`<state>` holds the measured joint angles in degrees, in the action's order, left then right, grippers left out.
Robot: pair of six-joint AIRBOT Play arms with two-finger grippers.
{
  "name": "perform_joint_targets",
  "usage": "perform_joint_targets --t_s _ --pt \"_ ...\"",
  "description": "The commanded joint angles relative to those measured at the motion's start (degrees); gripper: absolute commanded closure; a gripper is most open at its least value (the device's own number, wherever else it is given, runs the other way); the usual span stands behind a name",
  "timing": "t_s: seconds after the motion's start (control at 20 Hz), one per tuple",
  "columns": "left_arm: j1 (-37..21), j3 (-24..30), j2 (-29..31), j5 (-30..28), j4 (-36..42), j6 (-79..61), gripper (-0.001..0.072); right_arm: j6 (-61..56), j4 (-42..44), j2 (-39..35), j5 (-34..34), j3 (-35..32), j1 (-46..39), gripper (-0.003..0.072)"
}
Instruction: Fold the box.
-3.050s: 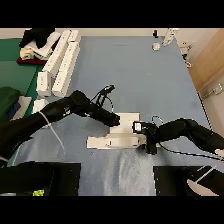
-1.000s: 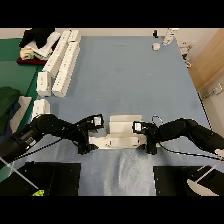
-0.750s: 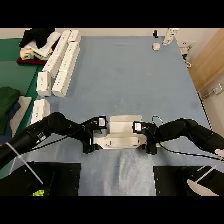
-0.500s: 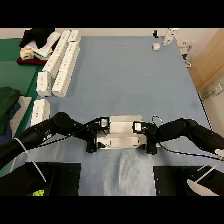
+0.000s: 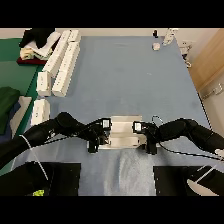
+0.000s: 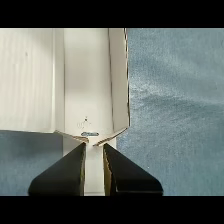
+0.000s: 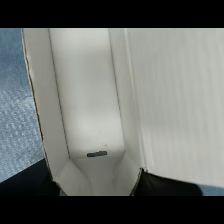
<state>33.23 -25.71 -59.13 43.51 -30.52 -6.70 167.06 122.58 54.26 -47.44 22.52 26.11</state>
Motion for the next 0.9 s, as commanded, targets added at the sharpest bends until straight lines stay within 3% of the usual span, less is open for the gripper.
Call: perform_joint_targets --t_s 0.0,0.05,0.4,0.65,0.7,0.75,0.8,0.85 --pt "0.0 0.0 -0.3 -0.1 2.6 -2.6 0.0556 0.0 0.0 0.0 0.0 0.0 0.0 0.0163" --pt "0.0 0.0 -0.3 -0.1 3.5 -3.4 0.0607 0.0 0.0 0.0 0.0 0.0 0.0 0.0163" --pt "3.6 0.0 -1.4 -4.5 6.6 -4.6 0.0606 0.0 0.0 0.0 0.0 0.0 0.0 0.0163" --pt "3.9 -0.6 -3.1 -4.5 8.9 -4.7 0.0604 0.0 0.0 0.0 0.0 0.0 0.0 0.0163" --pt "3.9 -0.6 -3.3 -4.6 8.5 -4.6 0.0573 0.0 0.0 0.0 0.0 0.0 0.0 0.0163" --pt "3.9 -0.6 -3.6 -4.6 8.2 -4.6 0.0393 0.0 0.0 0.0 0.0 0.0 0.0 0.0163" --pt "3.9 -0.6 -3.9 -4.7 8.2 -4.6 0.0166 0.0 0.0 0.0 0.0 0.0 0.0 0.0163" --pt "3.9 -0.6 -4.1 -4.7 8.2 -4.4 0.0142 0.0 0.0 0.0 0.0 0.0 0.0 0.0163"
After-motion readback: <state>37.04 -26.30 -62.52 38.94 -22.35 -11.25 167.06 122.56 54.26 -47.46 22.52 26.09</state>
